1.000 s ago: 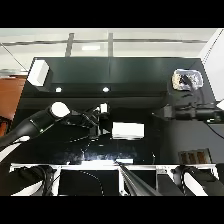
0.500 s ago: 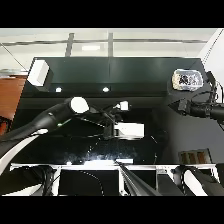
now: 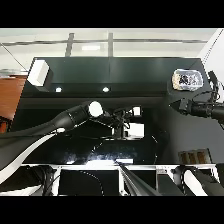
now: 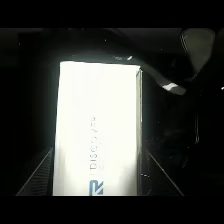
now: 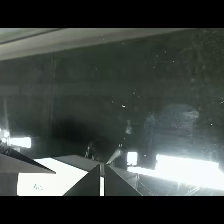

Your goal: Fold the box and place the chain.

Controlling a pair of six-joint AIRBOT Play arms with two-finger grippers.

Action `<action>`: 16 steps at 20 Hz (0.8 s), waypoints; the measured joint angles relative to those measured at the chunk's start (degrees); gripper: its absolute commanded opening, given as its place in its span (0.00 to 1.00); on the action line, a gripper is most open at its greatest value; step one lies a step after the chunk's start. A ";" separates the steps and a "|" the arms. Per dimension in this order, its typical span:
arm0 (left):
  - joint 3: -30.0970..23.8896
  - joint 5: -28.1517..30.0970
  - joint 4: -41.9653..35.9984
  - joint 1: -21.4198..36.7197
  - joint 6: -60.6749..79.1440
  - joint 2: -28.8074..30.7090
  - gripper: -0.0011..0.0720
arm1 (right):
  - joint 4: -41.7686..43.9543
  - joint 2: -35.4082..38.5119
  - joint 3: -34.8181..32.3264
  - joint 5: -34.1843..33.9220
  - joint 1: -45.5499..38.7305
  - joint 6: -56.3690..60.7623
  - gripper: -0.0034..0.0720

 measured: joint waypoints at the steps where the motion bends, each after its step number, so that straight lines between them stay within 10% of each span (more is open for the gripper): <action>1: 0.00 0.15 0.04 -0.09 0.00 -0.13 0.98 | 0.00 0.00 0.00 -0.11 0.00 0.00 0.10; 16: 0.11 -0.39 0.83 -0.28 -0.87 -0.94 0.98 | -0.17 0.00 -0.07 -0.33 0.00 -0.09 0.10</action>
